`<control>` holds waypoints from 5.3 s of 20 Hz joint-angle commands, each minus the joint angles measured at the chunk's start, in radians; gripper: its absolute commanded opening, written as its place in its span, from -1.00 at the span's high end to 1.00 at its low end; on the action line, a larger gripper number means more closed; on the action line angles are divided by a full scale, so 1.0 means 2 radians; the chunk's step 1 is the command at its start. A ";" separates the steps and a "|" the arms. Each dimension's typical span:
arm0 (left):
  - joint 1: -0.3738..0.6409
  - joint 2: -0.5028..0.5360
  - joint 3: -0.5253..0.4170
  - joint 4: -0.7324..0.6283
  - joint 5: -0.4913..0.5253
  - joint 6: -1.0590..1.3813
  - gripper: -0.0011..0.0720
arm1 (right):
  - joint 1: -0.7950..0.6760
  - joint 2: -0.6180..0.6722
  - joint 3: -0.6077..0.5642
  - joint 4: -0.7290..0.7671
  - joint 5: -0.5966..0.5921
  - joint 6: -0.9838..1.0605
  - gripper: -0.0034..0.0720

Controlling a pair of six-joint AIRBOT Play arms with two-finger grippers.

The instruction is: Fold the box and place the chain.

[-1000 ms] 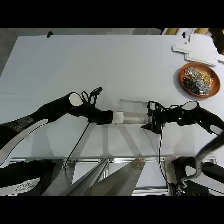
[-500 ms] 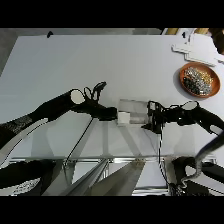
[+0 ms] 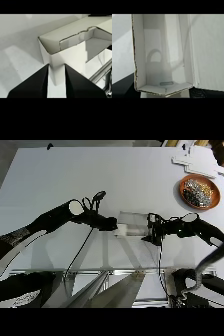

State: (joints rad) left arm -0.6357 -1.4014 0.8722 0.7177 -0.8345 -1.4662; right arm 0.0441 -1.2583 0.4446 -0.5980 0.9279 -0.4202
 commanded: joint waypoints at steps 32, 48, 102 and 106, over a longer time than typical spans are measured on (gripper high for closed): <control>-0.129 -0.117 0.216 0.331 -0.153 -0.373 0.16 | 0.000 0.000 0.000 0.000 0.000 0.000 0.02; -0.147 -0.193 0.295 0.356 -0.223 -0.449 0.82 | 0.000 0.000 0.000 0.000 0.000 0.000 0.02; 0.058 -0.037 -0.061 -0.158 0.007 1.012 -0.94 | 0.000 0.000 0.000 0.000 0.000 0.000 0.02; 0.057 -0.044 -0.062 -0.187 -0.009 1.012 -0.95 | 0.000 0.000 0.000 0.000 0.000 0.000 0.02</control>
State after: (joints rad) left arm -0.5186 -1.4803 0.7536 0.4068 -0.8330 0.5301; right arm 0.0444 -1.2583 0.4446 -0.5980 0.9279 -0.4202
